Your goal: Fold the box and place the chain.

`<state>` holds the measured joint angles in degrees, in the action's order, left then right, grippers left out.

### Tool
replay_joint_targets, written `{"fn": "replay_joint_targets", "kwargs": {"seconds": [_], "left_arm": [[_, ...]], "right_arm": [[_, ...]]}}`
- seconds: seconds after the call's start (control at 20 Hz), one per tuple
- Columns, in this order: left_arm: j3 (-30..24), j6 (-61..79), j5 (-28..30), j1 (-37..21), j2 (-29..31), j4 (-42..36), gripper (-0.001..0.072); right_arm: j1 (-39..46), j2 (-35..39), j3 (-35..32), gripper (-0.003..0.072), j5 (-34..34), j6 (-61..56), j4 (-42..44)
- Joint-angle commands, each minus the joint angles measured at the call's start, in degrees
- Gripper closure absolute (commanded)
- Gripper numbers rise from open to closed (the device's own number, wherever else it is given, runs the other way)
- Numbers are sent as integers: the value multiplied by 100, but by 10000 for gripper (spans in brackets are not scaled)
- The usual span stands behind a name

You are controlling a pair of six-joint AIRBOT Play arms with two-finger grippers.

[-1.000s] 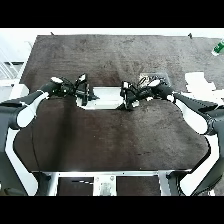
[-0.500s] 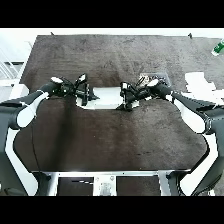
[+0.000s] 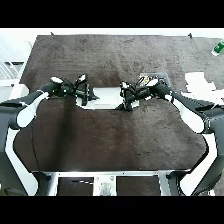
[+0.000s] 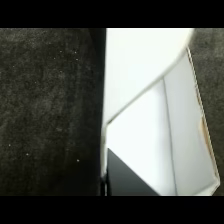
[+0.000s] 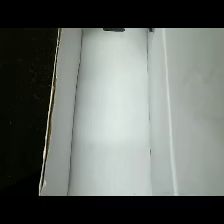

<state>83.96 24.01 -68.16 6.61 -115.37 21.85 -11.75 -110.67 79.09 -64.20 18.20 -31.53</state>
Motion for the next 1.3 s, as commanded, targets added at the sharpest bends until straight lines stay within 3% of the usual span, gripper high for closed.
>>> {"fn": "replay_joint_targets", "kwargs": {"seconds": [0.0, 1.25], "left_arm": [[2, 0, 2, 0, 2, 0, 689], [2, 0, 9, 0, 2, 0, 689]], "right_arm": [[-7, -2, 4, 127, -13, -11, 2], [-7, -2, -2, 134, -37, -11, 2]]}}
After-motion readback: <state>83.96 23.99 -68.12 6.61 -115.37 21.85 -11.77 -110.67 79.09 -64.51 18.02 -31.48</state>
